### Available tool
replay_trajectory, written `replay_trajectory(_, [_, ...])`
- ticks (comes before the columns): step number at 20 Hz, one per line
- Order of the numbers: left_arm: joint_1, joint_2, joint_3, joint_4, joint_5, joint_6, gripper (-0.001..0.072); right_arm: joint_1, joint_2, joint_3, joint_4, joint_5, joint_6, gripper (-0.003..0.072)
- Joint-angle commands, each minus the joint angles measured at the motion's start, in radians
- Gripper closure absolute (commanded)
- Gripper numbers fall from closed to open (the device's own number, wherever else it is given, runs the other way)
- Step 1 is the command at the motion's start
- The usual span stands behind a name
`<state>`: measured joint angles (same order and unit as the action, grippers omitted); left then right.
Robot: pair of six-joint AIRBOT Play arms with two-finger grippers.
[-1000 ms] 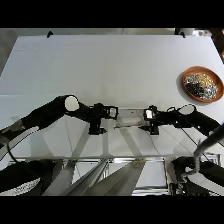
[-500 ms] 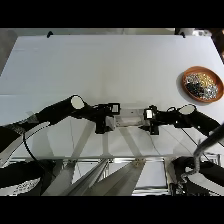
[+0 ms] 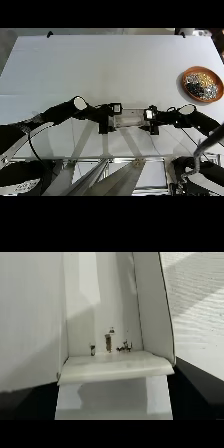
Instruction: Fold the box and place the chain.
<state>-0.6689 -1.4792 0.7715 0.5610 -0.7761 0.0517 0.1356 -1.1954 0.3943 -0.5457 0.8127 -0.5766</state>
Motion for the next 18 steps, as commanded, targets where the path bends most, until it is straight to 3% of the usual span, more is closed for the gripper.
replay_trajectory(1, [-0.017,-0.030,-0.001,-0.027,0.011,0.002,-0.0002,0.000,0.001,0.000,0.001,-0.001,0.002,0.0274])
replay_trajectory(8, [-0.017,-0.046,-0.001,-0.032,0.041,0.000,0.0016,0.000,0.001,0.000,0.001,-0.001,0.002,0.0274])
replay_trajectory(9, [-0.017,-0.045,-0.001,-0.033,0.056,0.000,0.0040,0.000,0.001,0.000,0.001,-0.001,0.002,0.0274])
replay_trajectory(11, [-0.017,-0.045,-0.001,-0.032,0.063,0.001,0.0315,0.000,0.001,0.000,0.001,-0.001,0.002,0.0274])
replay_trajectory(18, [-0.018,-0.045,-0.001,-0.032,0.061,0.000,0.0337,0.000,0.001,0.000,0.001,-0.001,0.002,0.0274])
